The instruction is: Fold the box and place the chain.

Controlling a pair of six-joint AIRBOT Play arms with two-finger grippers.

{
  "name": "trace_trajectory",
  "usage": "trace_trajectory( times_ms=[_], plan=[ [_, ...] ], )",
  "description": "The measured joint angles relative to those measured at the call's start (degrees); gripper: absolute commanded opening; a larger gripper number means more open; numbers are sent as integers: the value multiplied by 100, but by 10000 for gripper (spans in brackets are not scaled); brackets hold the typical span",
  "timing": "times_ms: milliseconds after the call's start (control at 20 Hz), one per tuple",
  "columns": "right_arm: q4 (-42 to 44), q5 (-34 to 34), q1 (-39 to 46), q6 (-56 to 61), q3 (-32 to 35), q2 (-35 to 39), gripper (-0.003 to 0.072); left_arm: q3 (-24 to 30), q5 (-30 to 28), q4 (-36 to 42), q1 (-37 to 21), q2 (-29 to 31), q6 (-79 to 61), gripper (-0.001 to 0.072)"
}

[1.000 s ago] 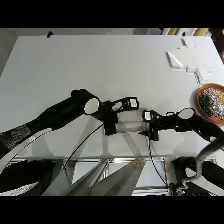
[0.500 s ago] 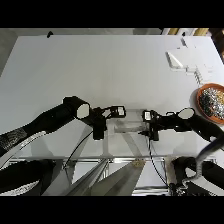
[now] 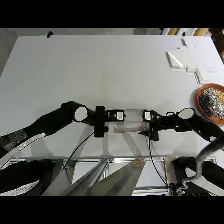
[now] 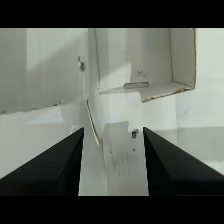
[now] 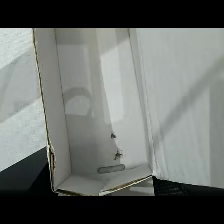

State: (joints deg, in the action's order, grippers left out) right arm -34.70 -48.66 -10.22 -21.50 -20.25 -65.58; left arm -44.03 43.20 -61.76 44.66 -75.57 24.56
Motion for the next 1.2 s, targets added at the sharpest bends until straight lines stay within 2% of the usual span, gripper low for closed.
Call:
trace_trajectory(
  times_ms=[100, 200, 300, 350, 450, 550, 850, 900, 1050, 1150, 1200],
  plan=[
    [0, 0, 0, 0, 0, 0, 397, 17, -59, 63, 11, -46, -57, 407],
    [0, 0, 0, 0, 0, 0, 397, 24, -76, 170, 61, -74, -90, 330],
    [0, 2, 0, 0, 0, 0, 397, 28, -83, 271, 122, -92, -138, 314],
    [0, 2, 0, 0, 0, 0, 397, 28, -94, 334, 151, -96, -177, 258],
    [0, 2, 0, 0, 2, 0, 397, 31, -94, 483, 201, -103, -299, 229],
    [0, 2, 0, 0, 0, 0, 397, 31, -103, 619, 225, -107, -411, 123],
    [0, 2, 0, 0, 2, 0, 397, 31, -179, 968, 258, -208, -619, 121],
    [0, 2, 0, 0, 0, 0, 397, 31, -227, 1038, 273, -229, -627, 92],
    [-2, 0, 0, 0, 0, 0, 397, 33, -470, 1252, 337, -264, -706, 85],
    [0, 0, 0, 0, 0, 0, 397, 33, -592, 1414, 372, -280, -850, 100],
    [0, 0, 0, 0, 0, 0, 397, 33, -623, 1480, 385, -293, -920, 174]
  ],
)
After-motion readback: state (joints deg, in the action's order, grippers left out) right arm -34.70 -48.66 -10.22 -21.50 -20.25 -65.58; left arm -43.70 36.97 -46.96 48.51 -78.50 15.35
